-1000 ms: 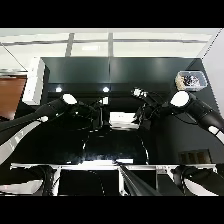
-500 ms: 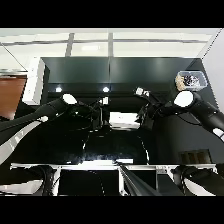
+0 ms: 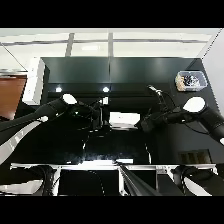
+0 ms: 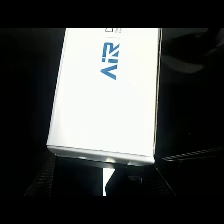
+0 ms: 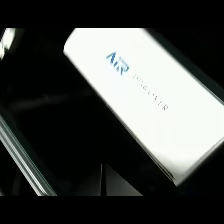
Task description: Fold the box and place the chain.
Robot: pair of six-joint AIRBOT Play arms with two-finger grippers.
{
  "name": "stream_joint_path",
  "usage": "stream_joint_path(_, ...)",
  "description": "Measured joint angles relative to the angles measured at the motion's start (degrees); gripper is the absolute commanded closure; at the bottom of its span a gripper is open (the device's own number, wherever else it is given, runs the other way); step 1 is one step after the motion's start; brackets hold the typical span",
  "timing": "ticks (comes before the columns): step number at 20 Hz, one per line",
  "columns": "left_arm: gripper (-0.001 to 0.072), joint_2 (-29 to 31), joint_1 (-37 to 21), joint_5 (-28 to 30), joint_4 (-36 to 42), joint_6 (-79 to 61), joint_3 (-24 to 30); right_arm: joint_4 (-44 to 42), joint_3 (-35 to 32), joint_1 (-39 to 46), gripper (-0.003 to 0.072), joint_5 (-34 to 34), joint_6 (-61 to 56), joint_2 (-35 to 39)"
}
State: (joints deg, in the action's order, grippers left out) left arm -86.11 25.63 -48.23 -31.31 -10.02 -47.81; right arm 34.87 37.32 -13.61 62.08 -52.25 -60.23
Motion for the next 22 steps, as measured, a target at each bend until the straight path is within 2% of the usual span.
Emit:
stream_joint_path(3,0.0226,0.00,0.00,0.00,0.00,0.00,-0.02,-9.77,-3.48,0.17,0.0670,-7.13,-5.11,-0.48)
stream_joint_path(6,0.0226,0.00,0.00,0.00,0.00,0.00,0.00,-13.88,-4.81,0.24,0.0671,-9.97,-7.52,-1.55)
stream_joint_path(15,0.0226,0.00,0.00,0.04,0.00,-0.04,-0.02,-15.10,-5.53,-0.72,0.0671,-12.00,-10.14,-7.34)
stream_joint_path(22,0.0226,0.00,0.00,0.02,-0.02,0.04,0.00,-12.98,-3.93,-0.90,0.0671,-10.93,-9.55,-8.15)
